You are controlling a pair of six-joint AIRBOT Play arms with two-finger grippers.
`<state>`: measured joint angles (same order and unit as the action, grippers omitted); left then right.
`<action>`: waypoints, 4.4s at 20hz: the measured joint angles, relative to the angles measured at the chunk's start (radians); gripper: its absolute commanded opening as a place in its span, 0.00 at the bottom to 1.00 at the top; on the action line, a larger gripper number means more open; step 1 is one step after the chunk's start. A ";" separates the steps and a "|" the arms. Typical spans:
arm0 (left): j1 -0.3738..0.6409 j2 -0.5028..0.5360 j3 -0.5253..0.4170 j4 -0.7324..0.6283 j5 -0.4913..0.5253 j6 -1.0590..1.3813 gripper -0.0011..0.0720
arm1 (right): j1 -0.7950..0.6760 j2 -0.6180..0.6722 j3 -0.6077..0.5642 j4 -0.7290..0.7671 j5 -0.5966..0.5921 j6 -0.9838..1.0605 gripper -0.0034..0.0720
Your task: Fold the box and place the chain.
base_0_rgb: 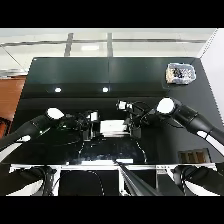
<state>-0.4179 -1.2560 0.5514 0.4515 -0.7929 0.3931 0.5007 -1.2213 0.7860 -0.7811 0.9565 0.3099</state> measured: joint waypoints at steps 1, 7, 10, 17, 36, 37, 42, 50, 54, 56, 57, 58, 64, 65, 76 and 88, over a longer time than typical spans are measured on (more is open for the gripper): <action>0.000 0.000 0.000 0.000 0.000 0.000 0.56 | 0.000 0.004 0.000 -0.001 0.002 0.009 0.46; 0.000 0.000 0.000 0.000 0.000 0.000 0.56 | 0.000 0.060 0.032 0.025 0.025 0.202 0.06; 0.000 0.000 0.000 0.000 0.000 0.000 0.56 | 0.000 0.057 0.026 0.076 0.028 0.477 0.06; 0.000 0.000 0.000 0.000 0.000 0.000 0.56 | -0.002 -0.040 0.005 0.128 0.014 0.763 0.06; 0.000 0.024 0.000 0.027 -0.003 -0.024 0.99 | -0.163 0.140 0.099 0.060 0.155 0.809 0.06; 0.002 0.041 0.000 0.037 -0.003 -0.040 0.99 | -0.189 0.174 0.103 0.047 0.183 0.810 0.06; 0.008 0.198 0.000 0.059 -0.012 -0.187 0.99 | -0.259 0.289 0.111 -0.113 0.306 0.877 0.06; -0.135 0.126 0.123 0.009 0.042 -0.352 0.99 | -0.275 0.320 0.106 -0.259 0.206 0.933 0.06; -0.213 -0.055 0.299 0.171 0.008 -0.572 0.99 | -0.276 0.321 0.106 -0.273 0.188 0.937 0.06; -0.238 -0.115 0.370 0.249 -0.043 -0.669 0.99 | -0.276 0.321 0.106 -0.275 0.192 0.938 0.06; -0.246 -0.135 0.396 0.276 -0.066 -0.703 0.99 | -0.276 0.321 0.106 -0.277 0.193 0.940 0.06; -0.251 -0.148 0.415 0.295 -0.076 -0.726 0.99 | -0.276 0.321 0.106 -0.277 0.195 0.940 0.06; -0.269 -0.180 0.461 0.355 -0.124 -0.787 0.99 | -0.276 0.321 0.106 -0.280 0.198 0.940 0.06; -0.272 -0.182 0.462 0.367 -0.129 -0.792 0.99 | -0.276 0.321 0.106 -0.280 0.198 0.940 0.06; -0.319 -0.186 0.468 0.517 -0.169 -0.845 0.99 | -0.276 0.321 0.106 -0.280 0.198 0.940 0.06; -0.291 -0.105 0.520 0.737 -0.174 -1.064 0.41 | -0.276 0.321 0.106 -0.278 0.198 0.940 0.06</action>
<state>-0.7094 -1.3613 1.0710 1.1881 -0.9665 -0.6704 0.2249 -0.9001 0.8921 -1.0595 1.1545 1.2495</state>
